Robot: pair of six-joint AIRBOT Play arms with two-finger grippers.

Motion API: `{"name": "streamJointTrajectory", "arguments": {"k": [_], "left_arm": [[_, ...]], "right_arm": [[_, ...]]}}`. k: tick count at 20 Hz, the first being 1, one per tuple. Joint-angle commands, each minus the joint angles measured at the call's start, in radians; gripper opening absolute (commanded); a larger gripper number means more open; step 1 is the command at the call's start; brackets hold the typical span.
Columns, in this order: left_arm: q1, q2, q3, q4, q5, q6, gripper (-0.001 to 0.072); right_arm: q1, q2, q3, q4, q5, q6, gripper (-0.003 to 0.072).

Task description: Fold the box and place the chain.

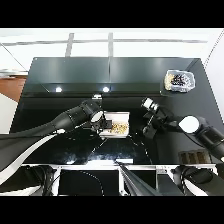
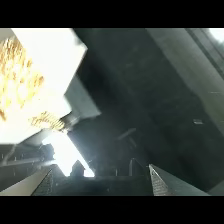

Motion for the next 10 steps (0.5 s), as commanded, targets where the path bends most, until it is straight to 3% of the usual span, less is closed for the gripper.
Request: {"name": "streamJointTrajectory", "arguments": {"k": [1,5,7,10], "left_arm": [[0.000,0.000,0.001,-0.003,0.000,0.000,0.0033],[0.000,0.000,0.001,-0.003,0.000,0.000,0.0033],[0.000,0.000,0.001,-0.003,0.000,0.000,0.0032],[0.000,0.000,0.001,-0.003,0.000,0.000,0.0032]], "right_arm": [[0.037,-0.082,-0.056,0.175,-0.077,-0.291,0.0698],[0.039,-0.150,-0.056,0.332,-0.080,-0.559,0.0691],[0.039,-0.177,-0.056,0.405,-0.075,-0.621,0.0384],[0.039,-0.217,-0.056,0.502,-0.076,-0.717,0.0367]]}}
